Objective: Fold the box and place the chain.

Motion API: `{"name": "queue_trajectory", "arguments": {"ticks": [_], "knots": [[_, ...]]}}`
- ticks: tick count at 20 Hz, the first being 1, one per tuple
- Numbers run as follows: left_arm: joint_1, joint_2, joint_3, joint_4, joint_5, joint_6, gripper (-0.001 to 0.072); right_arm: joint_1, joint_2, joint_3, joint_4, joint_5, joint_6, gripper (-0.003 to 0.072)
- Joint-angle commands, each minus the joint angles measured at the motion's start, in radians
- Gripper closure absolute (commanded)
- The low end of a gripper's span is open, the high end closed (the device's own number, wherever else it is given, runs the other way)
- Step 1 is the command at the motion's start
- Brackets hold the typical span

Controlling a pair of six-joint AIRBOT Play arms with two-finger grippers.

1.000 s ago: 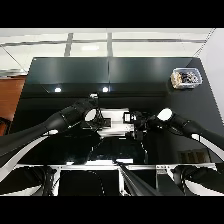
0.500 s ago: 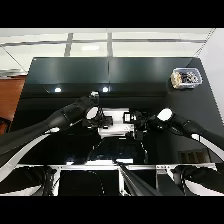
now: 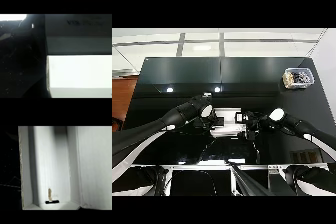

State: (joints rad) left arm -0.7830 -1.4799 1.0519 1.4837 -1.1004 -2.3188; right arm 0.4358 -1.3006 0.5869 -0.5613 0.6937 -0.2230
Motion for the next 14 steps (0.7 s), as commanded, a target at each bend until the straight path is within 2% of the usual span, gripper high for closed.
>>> {"name": "queue_trajectory", "arguments": {"ticks": [1,2,3,4,5,9,13,14], "knots": [[0.000,-0.002,0.002,-0.004,0.016,0.009,0.0686,0.000,0.000,0.000,0.001,0.000,0.001,0.0486],[0.000,-0.002,0.002,-0.003,0.016,0.014,0.0686,0.000,0.000,0.000,0.004,-0.002,0.002,0.0485],[0.000,-0.002,0.002,-0.003,0.015,0.016,0.0685,0.000,0.000,0.000,0.009,-0.011,0.018,0.0322],[0.000,-0.002,0.002,-0.003,0.016,0.019,0.0686,0.000,0.000,0.000,0.010,-0.030,0.046,-0.0001],[0.001,-0.002,0.002,-0.002,0.016,0.022,0.0686,-0.001,0.009,0.001,0.000,-0.034,0.064,-0.0034],[0.002,-0.002,0.006,0.004,0.016,0.049,0.0686,-0.012,0.114,0.001,-0.201,0.032,0.177,-0.0034],[0.001,-0.002,0.006,0.012,0.015,0.064,0.0686,-0.012,0.141,0.001,-0.206,0.074,0.174,-0.0034],[0.001,-0.002,0.006,0.014,0.015,0.064,0.0686,-0.012,0.141,0.001,-0.206,0.074,0.172,0.0046]]}}
